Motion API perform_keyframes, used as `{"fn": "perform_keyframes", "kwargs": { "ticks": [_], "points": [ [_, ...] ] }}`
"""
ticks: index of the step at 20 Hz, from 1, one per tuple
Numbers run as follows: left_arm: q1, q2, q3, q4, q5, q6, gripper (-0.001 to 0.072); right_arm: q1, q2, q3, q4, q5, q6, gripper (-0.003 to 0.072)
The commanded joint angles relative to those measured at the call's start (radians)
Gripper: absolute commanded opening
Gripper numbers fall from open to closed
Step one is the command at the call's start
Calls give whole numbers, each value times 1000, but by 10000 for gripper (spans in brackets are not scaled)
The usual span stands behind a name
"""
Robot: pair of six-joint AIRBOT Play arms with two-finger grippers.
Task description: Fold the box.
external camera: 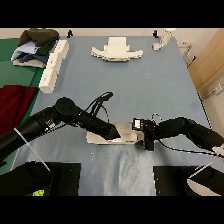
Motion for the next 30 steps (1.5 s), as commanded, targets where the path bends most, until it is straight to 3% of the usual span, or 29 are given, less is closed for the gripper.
{"fn": "perform_keyframes", "kwargs": {
  "ticks": [1, 5, 9, 19, 23, 26, 30],
  "points": [
    [44, -64, 50, -42, 81, -40, 14, 0, 0, 1, 0, 0, 0, 513],
    [106, -163, 64, -42, 82, -60, 13, 0, 0, 1, 0, 0, 0, 513],
    [106, -248, 64, -48, 87, -66, 13, 0, 0, 1, 0, 0, 0, 513],
    [104, -343, 64, -63, 97, -92, 13, 0, 0, 1, 0, 0, 0, 513],
    [106, -345, 76, -69, 95, -72, 13, 0, 0, 1, 0, 0, 0, 513],
    [112, -316, 134, -68, 64, -14, 13, 0, 0, 1, 0, 0, 0, 513],
    [131, -154, 195, 13, 13, 26, 13, 0, 0, 1, 0, 0, 0, 513]
  ]
}}
